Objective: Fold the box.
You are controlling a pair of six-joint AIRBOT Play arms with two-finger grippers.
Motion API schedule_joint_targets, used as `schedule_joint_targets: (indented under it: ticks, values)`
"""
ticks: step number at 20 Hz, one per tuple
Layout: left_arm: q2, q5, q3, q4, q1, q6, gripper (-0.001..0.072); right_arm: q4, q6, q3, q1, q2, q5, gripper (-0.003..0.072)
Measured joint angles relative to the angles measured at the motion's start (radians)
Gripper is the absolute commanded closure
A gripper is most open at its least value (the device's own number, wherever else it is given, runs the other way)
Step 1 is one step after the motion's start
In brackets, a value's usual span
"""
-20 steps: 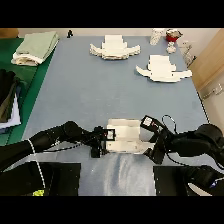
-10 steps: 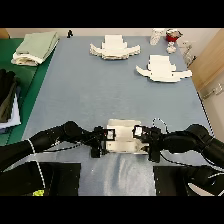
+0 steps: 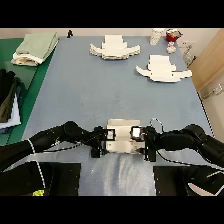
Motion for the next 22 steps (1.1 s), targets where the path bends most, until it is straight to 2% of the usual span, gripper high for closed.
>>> schedule_joint_targets:
  ticks: [1,2,7,8,9,10,11,12,13,17,19,22]
  values:
    - [0.000,0.000,0.000,0.000,0.000,0.000,0.0344,0.008,-0.027,0.000,0.000,-0.006,0.004,0.0125]
    - [0.000,0.000,0.000,0.000,0.000,0.000,0.0344,0.014,-0.050,0.000,0.000,-0.010,0.007,0.0073]
    - [0.000,0.000,0.000,0.000,0.000,0.000,0.0344,0.027,-0.105,0.000,0.000,-0.018,0.014,0.0094]
    - [0.000,0.000,0.000,0.000,0.000,0.000,0.0344,0.019,-0.092,0.002,0.000,-0.017,0.012,0.0161]
    - [0.000,0.000,0.000,0.000,0.000,0.000,0.0344,0.002,-0.060,0.009,0.000,-0.014,0.002,0.0279]
    - [0.000,0.000,0.000,0.000,0.000,0.000,0.0344,-0.030,-0.014,0.019,0.000,-0.012,-0.021,0.0315]
    - [0.000,0.000,0.000,0.000,0.000,0.000,0.0344,-0.084,0.053,0.034,-0.001,-0.008,-0.056,0.0423]
    - [0.000,0.000,0.000,0.000,0.000,0.000,0.0344,-0.148,0.139,0.053,-0.001,-0.002,-0.095,0.0567]
    - [0.000,0.000,0.000,0.000,0.000,0.000,0.0344,-0.219,0.235,0.074,-0.001,0.002,-0.139,0.0597]
    - [0.000,0.000,0.000,0.000,0.000,0.000,0.0344,-0.600,0.800,0.154,-0.003,0.016,-0.344,0.0603]
    - [0.000,0.000,0.000,0.000,0.000,0.000,0.0344,-0.790,1.079,0.171,-0.017,0.019,-0.446,0.0681]
    - [0.000,0.000,0.000,0.000,0.000,0.000,0.0344,-0.878,1.346,0.175,-0.101,0.021,-0.524,0.0683]
